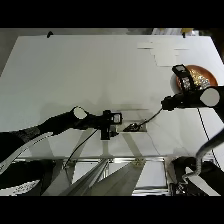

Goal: Fold the box and place the chain.

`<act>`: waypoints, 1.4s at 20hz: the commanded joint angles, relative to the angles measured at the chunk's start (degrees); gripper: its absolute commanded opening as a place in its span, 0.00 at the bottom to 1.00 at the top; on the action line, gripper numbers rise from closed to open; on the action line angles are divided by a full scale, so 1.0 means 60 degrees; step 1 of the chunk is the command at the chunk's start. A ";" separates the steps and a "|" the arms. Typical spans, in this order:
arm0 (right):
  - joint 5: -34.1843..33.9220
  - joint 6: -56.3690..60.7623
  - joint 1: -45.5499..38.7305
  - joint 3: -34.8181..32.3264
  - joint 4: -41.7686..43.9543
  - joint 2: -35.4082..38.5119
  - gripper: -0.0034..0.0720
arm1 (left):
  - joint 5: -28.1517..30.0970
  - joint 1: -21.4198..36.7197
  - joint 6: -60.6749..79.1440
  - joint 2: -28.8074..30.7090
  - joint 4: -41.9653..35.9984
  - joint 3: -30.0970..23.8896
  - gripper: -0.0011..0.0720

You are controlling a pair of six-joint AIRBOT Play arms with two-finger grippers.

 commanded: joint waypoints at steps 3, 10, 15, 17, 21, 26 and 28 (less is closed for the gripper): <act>-0.0965 0.0987 -0.0004 -0.0419 -0.1643 -0.0976 0.39 | 0.0004 -0.0004 0.0004 0.0007 0.0000 -0.0007 0.30; -0.1359 0.1198 0.0000 -0.0419 -0.1676 -0.2718 0.44 | 0.0004 -0.0004 0.0004 0.0007 0.0004 -0.0007 0.30; -0.1435 0.1188 0.0000 -0.0419 -0.1552 -0.3249 0.46 | 0.0004 -0.0004 0.0004 0.0007 0.0004 -0.0007 0.30; -0.1483 0.1180 0.0000 -0.0419 -0.1406 -0.3286 0.45 | 0.0004 -0.0004 0.0004 0.0007 0.0004 -0.0007 0.30; -0.1395 0.0958 0.0000 -0.0419 -0.1024 -0.3286 0.26 | 0.0004 -0.0004 0.0000 0.0007 0.0000 -0.0007 0.30; -0.0943 0.0572 0.0000 -0.0419 -0.0878 -0.3082 0.06 | 0.0004 -0.0004 0.0004 0.0007 0.0004 -0.0007 0.30; -0.0707 0.0568 0.0000 -0.0419 -0.0878 -0.2739 0.06 | 0.0004 -0.0004 0.0004 0.0007 0.0004 -0.0007 0.30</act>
